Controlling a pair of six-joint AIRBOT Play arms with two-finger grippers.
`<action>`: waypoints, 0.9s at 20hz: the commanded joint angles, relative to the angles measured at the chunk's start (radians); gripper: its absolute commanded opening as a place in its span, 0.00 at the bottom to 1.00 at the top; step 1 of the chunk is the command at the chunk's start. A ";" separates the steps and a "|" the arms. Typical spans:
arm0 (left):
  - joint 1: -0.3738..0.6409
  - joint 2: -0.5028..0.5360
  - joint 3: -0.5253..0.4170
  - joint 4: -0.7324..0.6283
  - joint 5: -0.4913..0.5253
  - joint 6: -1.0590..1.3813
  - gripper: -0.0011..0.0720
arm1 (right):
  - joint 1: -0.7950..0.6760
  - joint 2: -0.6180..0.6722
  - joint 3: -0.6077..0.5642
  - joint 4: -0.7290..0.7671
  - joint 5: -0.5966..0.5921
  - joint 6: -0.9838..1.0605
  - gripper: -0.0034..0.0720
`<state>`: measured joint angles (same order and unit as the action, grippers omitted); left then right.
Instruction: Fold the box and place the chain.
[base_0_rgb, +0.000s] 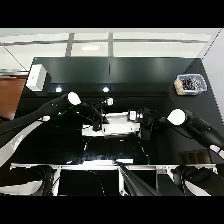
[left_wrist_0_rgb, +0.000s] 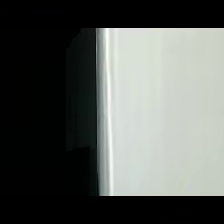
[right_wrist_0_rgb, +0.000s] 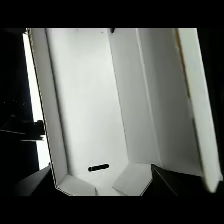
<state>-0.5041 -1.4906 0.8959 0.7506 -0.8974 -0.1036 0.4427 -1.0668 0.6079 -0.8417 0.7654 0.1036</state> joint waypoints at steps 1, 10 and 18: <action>0.001 0.001 0.000 0.001 -0.001 0.000 0.05 | -0.022 0.000 0.004 0.032 -0.036 -0.027 0.99; 0.001 0.001 0.000 0.001 -0.001 0.000 0.05 | -0.089 -0.061 0.003 0.263 0.061 -0.204 0.98; 0.001 0.001 0.000 0.001 0.000 0.000 0.05 | -0.077 -0.143 -0.029 0.214 0.057 -0.281 0.99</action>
<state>-0.5041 -1.4906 0.8959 0.7528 -0.9020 -0.1005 0.3645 -1.1828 0.5838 -0.6220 0.8246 -0.1154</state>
